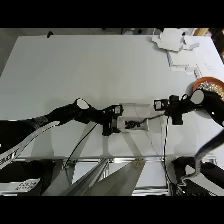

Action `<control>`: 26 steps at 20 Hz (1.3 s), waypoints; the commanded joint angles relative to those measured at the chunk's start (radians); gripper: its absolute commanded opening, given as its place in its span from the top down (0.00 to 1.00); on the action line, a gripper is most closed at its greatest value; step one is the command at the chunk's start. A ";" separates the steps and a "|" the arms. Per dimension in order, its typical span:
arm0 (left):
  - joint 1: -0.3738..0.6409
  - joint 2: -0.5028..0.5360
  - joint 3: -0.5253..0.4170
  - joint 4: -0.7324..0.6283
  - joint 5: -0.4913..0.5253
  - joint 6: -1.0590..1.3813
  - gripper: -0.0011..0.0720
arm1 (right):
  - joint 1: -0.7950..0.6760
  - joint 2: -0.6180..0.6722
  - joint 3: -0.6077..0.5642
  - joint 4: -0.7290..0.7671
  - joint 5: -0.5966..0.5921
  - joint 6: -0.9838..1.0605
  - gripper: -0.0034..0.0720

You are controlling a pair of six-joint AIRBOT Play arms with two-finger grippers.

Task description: Fold the box and place the chain.

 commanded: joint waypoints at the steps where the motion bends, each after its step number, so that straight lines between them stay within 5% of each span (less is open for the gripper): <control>1: 0.000 0.000 0.000 0.000 0.000 0.000 0.70 | 0.000 0.119 0.001 0.095 0.127 0.006 0.93; 6: 0.000 0.000 0.000 0.000 0.000 0.000 0.70 | 0.064 0.284 0.001 0.376 0.217 0.006 0.93; 11: 0.000 0.000 0.000 0.000 0.000 0.000 0.70 | 0.253 0.318 0.001 0.584 0.146 0.006 0.93; 17: 0.000 0.000 0.000 0.000 0.000 0.000 0.70 | 0.412 0.285 0.001 0.554 -0.074 0.055 0.93; 22: 0.000 0.000 0.000 0.000 0.000 0.000 0.70 | 0.412 0.198 0.001 0.451 -0.053 0.146 0.93; 26: 0.000 0.000 0.000 0.000 0.000 0.000 0.70 | 0.412 0.192 0.002 0.396 -0.057 0.154 0.76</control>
